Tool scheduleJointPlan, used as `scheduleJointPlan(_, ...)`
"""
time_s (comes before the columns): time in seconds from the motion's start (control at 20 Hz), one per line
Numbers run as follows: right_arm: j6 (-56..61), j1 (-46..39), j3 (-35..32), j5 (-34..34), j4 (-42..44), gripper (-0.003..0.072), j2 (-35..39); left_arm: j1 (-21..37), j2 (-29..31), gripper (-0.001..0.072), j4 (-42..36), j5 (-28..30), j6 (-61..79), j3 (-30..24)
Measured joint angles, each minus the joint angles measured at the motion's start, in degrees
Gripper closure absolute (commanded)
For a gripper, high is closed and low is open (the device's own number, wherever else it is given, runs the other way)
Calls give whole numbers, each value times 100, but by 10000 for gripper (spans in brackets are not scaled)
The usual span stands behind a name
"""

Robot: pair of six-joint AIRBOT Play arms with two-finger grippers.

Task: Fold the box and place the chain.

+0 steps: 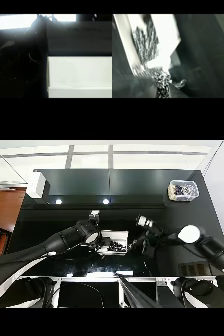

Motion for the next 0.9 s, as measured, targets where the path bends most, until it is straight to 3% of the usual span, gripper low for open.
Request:
scheduleJointPlan(0.25, 1331, -199, 1056, 1080, 1119, 647, 162, 0, 2, 680, -2, 11, 0, 0)
scheduleJointPlan(0.4, 1635, -76, 1239, 1023, 1843, 648, 151, 0, 0, 681, 0, 11, 0, 0)
scheduleJointPlan(0.6, 1869, 345, 1268, 656, 1770, 625, -96, 0, 0, 681, -2, 17, 0, 0)
scheduleJointPlan(0.65, 1969, 431, 1233, 614, 1698, 429, -184, 0, 0, 681, 0, 20, 0, -2)
scheduleJointPlan(0.7, 2011, 487, 1200, 573, 1628, 149, -249, 0, 2, 681, 0, 20, 0, 0)
scheduleJointPlan(0.75, 2090, 520, 1178, 527, 1552, 77, -295, 0, 0, 681, 0, 24, 0, 0)
scheduleJointPlan(0.9, 2258, 369, 1198, 525, 1239, 77, -330, 0, -2, 681, -2, 22, 0, -2)
